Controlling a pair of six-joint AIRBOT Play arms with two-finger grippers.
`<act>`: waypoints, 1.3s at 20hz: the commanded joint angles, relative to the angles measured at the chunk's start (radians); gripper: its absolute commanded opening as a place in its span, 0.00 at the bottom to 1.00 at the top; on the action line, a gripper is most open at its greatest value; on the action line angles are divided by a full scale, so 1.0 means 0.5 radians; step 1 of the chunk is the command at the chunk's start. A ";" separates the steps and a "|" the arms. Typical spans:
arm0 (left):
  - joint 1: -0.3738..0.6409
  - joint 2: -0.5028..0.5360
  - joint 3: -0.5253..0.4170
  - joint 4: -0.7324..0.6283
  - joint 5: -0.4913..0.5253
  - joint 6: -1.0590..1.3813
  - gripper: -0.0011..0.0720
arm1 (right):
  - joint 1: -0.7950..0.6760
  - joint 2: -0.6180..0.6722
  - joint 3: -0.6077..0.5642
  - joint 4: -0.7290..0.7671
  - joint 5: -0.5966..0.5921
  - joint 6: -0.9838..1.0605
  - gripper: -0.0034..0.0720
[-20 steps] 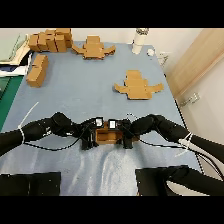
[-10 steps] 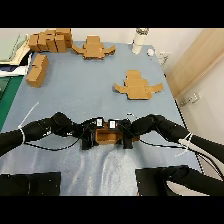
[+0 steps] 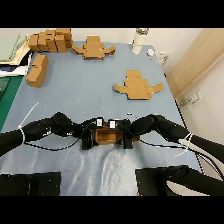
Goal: Fold the box.
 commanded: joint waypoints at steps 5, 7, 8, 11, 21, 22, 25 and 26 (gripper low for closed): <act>-0.001 -0.001 0.002 0.002 -0.001 0.002 0.52 | 0.001 0.002 0.002 0.000 0.003 -0.001 0.67; -0.001 -0.001 0.002 0.002 -0.001 0.002 0.52 | 0.001 0.002 0.002 0.000 0.003 -0.001 0.67; -0.001 -0.001 0.002 0.002 -0.002 0.002 0.52 | 0.001 0.002 0.002 0.001 0.003 -0.001 0.67; -0.001 -0.001 0.002 0.002 -0.001 0.002 0.52 | 0.001 0.001 0.002 0.001 0.003 -0.001 0.67; -0.001 -0.001 0.002 0.002 -0.001 0.002 0.52 | 0.000 0.056 0.013 -0.034 -0.127 0.087 1.00; -0.001 -0.001 0.002 0.002 -0.001 0.002 0.52 | 0.000 0.084 0.013 -0.093 -0.141 0.170 1.00; -0.001 -0.001 0.002 0.002 -0.002 0.002 0.52 | 0.000 0.216 0.016 -0.311 -0.287 0.397 1.00; -0.001 -0.001 0.002 0.002 -0.001 0.002 0.52 | 0.000 0.266 0.016 -0.381 -0.349 0.465 1.00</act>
